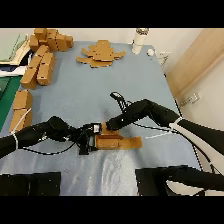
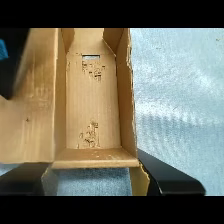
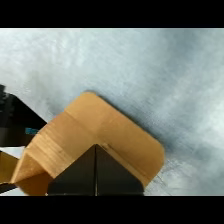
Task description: Fold the box.
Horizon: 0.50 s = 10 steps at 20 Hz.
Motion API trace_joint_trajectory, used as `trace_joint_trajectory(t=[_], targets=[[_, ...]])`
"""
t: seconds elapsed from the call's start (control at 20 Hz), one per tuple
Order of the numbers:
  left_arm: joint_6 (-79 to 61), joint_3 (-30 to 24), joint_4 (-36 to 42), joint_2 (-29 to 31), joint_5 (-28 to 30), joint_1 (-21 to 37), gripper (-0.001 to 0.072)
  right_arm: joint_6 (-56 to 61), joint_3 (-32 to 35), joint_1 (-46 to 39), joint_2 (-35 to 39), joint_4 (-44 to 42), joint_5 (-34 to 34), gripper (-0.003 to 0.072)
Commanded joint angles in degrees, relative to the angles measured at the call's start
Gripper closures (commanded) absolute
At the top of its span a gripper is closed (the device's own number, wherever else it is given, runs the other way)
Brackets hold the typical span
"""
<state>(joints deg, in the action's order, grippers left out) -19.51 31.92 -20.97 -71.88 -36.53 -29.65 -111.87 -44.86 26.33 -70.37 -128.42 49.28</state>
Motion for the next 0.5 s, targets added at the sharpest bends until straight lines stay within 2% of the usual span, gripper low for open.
trace_joint_trajectory(t=[0.0,0.15,0.25,0.3,0.35,0.4,0.45], targets=[[0.0,0.0,0.0,0.0,0.0,0.0,0.0195,-1.7,-3.2,-1.2,7.0,6.8,5.6,0.0683],[0.0,0.0,0.0,0.0,0.0,0.0,0.0195,-2.3,-0.9,-1.6,18.6,16.6,11.0,0.0684],[0.0,0.0,0.0,0.0,0.0,0.0,0.0195,-8.5,4.7,-1.6,24.9,18.9,15.9,0.0682],[0.0,0.0,0.0,0.0,0.0,0.0,0.0195,-13.0,8.6,-1.6,27.5,19.0,17.7,0.0630],[0.0,0.0,0.0,0.0,0.0,0.0,0.0195,-15.9,12.1,-1.6,29.4,19.3,17.7,0.0406],[0.0,0.0,0.0,0.0,0.0,0.0,0.0195,-20.3,15.5,-1.5,30.3,19.3,16.0,0.0226],[0.0,0.0,0.0,0.0,0.0,0.0,0.0195,-24.9,18.1,-1.5,30.4,19.3,13.2,0.0138]])
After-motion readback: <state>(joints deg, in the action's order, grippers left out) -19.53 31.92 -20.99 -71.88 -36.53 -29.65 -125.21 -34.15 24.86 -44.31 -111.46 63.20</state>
